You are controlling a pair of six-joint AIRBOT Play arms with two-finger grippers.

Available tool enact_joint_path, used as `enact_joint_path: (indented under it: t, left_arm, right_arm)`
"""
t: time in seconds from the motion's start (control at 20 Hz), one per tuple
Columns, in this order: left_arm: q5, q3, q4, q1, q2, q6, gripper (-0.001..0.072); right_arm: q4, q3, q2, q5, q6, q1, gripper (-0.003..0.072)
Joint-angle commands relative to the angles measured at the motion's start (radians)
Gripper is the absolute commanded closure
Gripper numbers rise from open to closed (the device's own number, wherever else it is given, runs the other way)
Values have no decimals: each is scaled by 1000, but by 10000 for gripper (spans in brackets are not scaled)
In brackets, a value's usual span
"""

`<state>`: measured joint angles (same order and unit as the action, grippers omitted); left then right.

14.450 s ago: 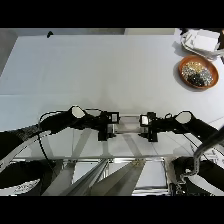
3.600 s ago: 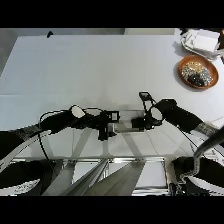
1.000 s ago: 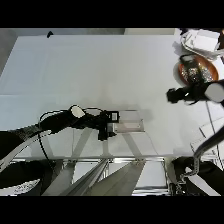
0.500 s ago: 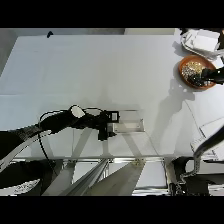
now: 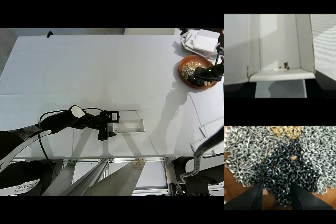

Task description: Fold the box and place the chain.

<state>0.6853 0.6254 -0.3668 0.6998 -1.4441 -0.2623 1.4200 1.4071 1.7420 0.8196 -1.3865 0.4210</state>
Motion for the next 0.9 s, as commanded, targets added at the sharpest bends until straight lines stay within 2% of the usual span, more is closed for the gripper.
enact_joint_path:
  t: [0.0, 0.05, 0.15, 0.35, 0.4, 0.45, 0.65, 0.85]
  left_arm:
    - [0, 0, 0, 0, 0, 0, 399]
    - [0, 0, 0, 0, 0, 0, 399]
    - [0, 0, 0, 0, 0, 0, 399]
    - [0, 0, 0, 0, 0, 0, 399]
    - [0, 0, 0, 0, 0, 0, 399]
    - [0, 0, 0, 0, 0, 0, 399]
    - [0, 0, 0, 0, 0, 0, 399]
    - [0, 0, 0, 0, 0, 0, 399]
  right_arm:
    - [-6, 3, 31, 3, 0, -1, 354]
    - [-6, 3, 33, 6, -2, -1, 358]
    - [-5, 3, 32, 20, -3, -1, 443]
    - [0, 3, 32, 39, -3, -1, 488]
    - [1, 3, 32, 45, -3, -1, 613]
    - [1, 3, 32, 50, -2, -1, 669]
    - [1, 3, 14, 70, 0, -1, 670]
    - [0, 3, -84, 85, 38, -1, 670]
